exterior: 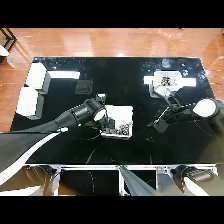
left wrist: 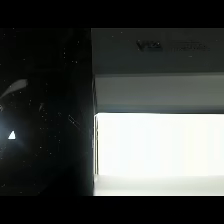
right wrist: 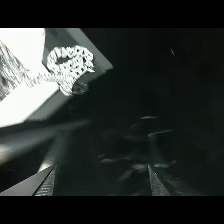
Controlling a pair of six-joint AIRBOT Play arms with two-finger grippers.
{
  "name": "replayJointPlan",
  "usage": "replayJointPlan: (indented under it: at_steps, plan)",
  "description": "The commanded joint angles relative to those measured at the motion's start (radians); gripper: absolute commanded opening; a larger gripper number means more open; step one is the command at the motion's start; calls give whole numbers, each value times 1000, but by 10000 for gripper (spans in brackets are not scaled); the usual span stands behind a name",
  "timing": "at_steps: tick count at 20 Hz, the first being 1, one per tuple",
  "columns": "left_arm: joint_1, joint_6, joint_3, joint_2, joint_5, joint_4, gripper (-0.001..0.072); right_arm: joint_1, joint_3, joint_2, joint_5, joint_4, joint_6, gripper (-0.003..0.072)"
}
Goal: Fold the box and place the chain.
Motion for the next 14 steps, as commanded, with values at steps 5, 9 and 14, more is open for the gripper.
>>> replayJointPlan:
  at_steps: [5,9,14]
  plan:
    - [0,-5,0,0,2,0,20,60,-20,-290,-94,174,-539,701]
    - [1,-5,0,0,2,0,20,61,-20,-305,-95,276,-670,700]
    - [2,-5,0,0,8,1,20,62,-20,-317,-130,355,-788,537]
